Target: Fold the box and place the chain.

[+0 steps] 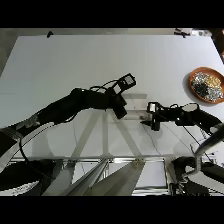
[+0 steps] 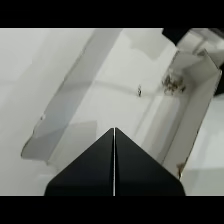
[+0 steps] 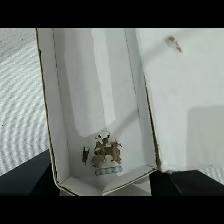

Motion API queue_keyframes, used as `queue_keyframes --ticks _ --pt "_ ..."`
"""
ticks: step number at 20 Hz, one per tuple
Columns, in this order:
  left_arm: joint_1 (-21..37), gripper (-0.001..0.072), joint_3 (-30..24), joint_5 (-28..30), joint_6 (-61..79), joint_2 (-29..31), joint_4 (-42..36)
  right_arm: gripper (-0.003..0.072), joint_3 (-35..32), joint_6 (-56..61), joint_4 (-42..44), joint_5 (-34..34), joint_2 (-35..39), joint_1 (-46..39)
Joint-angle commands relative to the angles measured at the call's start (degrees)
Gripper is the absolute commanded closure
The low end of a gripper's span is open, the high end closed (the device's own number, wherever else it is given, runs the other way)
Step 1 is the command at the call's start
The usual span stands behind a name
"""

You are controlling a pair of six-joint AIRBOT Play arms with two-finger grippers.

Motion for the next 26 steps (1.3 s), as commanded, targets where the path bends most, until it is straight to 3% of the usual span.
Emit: queue_keyframes --ticks 1,6,8,10,14,17,18,26 --pt "0.31 0.0706 0.02 6.88 -1.75 2.12 9.22 0.0285 0.00 -0.04 0.00 0.00 0.02 -0.02" --pt "3.76 0.0707 0.02 21.57 4.04 2.10 14.10 0.0285 0.00 -0.04 0.00 -0.02 0.02 -0.02" --pt "4.20 0.0703 0.00 24.46 4.11 1.97 16.26 0.0285 0.00 -0.04 0.00 -0.02 0.02 -0.02" --pt "4.26 0.0515 -0.04 24.09 5.01 1.33 16.17 0.0285 0.00 -0.04 0.00 -0.02 0.02 -0.02" --pt "3.87 0.0478 -0.11 24.09 8.96 -2.08 13.22 0.0285 0.00 -0.04 0.00 -0.02 0.02 -0.02" --pt "3.08 0.0383 -0.11 22.71 10.73 -4.55 13.51 0.0285 0.00 -0.04 0.00 0.00 0.02 -0.02" --pt "2.99 0.0321 -0.11 21.64 11.61 -5.09 13.60 0.0285 0.00 -0.04 0.00 0.00 0.02 -0.02" --pt "2.97 0.0319 -0.11 17.33 13.64 -5.38 13.38 0.0285 0.00 -0.04 0.00 -0.02 0.02 -0.02"
